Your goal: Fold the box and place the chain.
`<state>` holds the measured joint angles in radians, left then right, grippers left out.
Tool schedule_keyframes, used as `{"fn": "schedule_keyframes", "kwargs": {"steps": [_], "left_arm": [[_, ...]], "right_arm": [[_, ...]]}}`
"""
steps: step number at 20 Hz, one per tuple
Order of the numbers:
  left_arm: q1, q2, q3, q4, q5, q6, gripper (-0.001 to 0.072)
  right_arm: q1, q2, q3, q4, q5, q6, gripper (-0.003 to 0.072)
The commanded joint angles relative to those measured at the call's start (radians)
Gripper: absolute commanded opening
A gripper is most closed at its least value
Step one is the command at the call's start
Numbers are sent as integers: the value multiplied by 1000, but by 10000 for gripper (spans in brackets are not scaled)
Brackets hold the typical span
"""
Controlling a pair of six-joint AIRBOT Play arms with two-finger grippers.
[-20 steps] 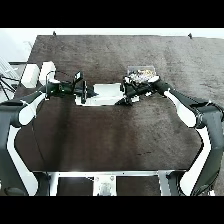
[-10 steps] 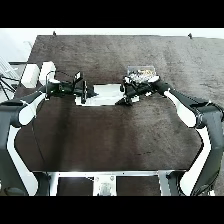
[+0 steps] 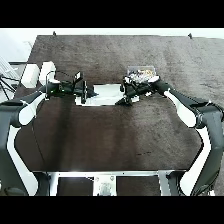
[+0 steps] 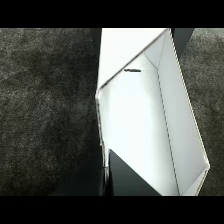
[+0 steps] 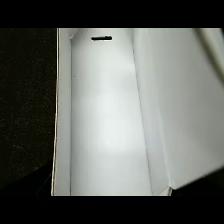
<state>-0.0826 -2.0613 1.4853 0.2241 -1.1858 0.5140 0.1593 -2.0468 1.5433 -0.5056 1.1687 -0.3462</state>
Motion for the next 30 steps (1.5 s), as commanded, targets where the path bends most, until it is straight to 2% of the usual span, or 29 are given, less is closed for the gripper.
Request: {"fn": "schedule_keyframes", "kwargs": {"steps": [1, 22, 24, 25, 27, 30], "left_arm": [[0, 0, 1, 0, -1, 0, 21], [0, 0, 1, -30, -9, 0, 24], [0, 0, 1, -31, -30, 11, 468], [0, 1, 1, -31, -30, 11, 444], [12, 10, 1, -43, -41, 16, 441], [47, 15, 42, -52, -165, 15, 445]], "right_arm": [[0, -1, 0, 0, 0, 0, 580], [1, -1, 0, 0, 0, 0, 580], [1, -1, 0, 0, 0, 0, 580], [1, -1, 0, 0, 0, 0, 580], [1, -1, 0, 0, 0, 0, 580], [1, -1, 0, 0, 0, 0, 580]]}}
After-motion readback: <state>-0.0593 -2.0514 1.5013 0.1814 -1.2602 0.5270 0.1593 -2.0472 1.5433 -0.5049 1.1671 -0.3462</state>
